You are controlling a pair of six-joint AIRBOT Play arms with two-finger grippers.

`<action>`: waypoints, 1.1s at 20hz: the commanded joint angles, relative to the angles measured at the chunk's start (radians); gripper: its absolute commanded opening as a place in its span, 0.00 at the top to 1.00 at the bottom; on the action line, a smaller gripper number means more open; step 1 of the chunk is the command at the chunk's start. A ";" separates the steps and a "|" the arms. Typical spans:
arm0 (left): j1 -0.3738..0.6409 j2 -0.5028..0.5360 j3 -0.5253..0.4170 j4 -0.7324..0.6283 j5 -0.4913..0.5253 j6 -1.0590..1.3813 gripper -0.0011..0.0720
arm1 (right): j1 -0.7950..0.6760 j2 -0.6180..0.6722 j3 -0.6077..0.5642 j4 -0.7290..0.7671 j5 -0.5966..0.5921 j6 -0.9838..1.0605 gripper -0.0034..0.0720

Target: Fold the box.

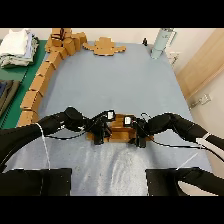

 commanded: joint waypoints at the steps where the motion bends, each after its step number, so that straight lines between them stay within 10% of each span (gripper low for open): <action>1: -0.008 0.000 0.001 -0.002 0.006 -0.008 0.76 | 0.001 0.001 0.000 0.000 0.000 0.000 0.17; 4: -0.008 0.000 0.001 -0.002 0.005 -0.008 0.73 | 0.001 0.001 0.000 0.000 0.000 0.000 0.17; 6: -0.008 0.000 0.001 -0.003 0.001 -0.009 0.19 | 0.001 0.001 0.000 0.000 0.000 0.000 0.17; 11: -0.008 0.000 0.001 -0.002 0.001 -0.013 0.16 | 0.001 0.001 0.000 0.000 0.000 0.000 0.17; 12: -0.008 0.001 0.001 0.002 0.001 -0.021 0.27 | 0.001 0.001 0.000 0.000 0.000 0.000 0.17; 14: -0.008 0.011 0.001 0.051 -0.006 -0.061 0.97 | 0.001 0.001 0.000 0.000 0.000 0.000 0.17; 22: 0.121 0.279 -0.002 0.574 -0.021 -0.852 0.97 | 0.001 0.001 0.000 0.000 0.000 0.000 0.17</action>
